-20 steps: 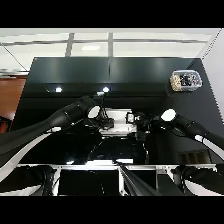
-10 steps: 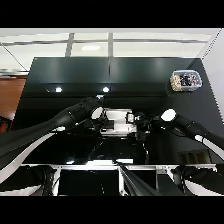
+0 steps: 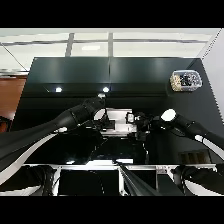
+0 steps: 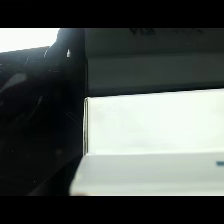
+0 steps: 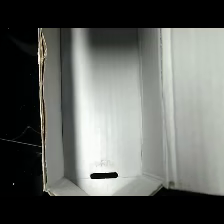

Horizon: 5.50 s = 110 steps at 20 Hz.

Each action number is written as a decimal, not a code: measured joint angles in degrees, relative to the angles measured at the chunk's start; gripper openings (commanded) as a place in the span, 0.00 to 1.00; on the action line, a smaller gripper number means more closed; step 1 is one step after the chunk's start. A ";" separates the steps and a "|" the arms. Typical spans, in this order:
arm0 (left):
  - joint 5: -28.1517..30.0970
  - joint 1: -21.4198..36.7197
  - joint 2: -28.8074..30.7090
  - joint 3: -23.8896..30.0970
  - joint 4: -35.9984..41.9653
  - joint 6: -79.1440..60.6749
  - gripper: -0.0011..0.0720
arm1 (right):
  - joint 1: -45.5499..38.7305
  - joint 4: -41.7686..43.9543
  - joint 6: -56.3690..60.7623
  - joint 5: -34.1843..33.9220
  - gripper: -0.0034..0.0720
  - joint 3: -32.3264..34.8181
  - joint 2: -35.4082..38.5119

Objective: Fold the box and place the chain.

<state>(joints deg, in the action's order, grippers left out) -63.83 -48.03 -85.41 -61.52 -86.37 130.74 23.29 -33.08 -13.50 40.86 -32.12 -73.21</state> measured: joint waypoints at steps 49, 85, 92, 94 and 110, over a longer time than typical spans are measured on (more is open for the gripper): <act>-0.87 0.00 0.00 -0.13 -1.68 4.52 0.05 | 0.11 3.17 8.59 0.28 0.21 0.07 5.95; -0.72 0.00 0.00 -0.13 -1.40 4.55 0.05 | -32.68 -11.61 81.57 14.99 0.06 4.74 16.02; -0.76 0.00 0.00 -0.13 -1.42 4.55 0.05 | -20.65 -1.20 82.97 10.25 0.06 7.76 8.87; -0.79 0.00 0.00 -0.13 -1.42 4.55 0.05 | -18.97 1.77 81.29 9.70 0.06 7.02 8.09; -0.79 0.00 0.00 -0.13 -1.44 4.55 0.05 | -11.93 10.56 75.23 15.34 0.74 1.68 7.28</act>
<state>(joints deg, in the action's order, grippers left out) -64.62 -48.03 -85.41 -61.65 -87.81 135.28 11.35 -22.52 61.73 56.21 -30.44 -65.93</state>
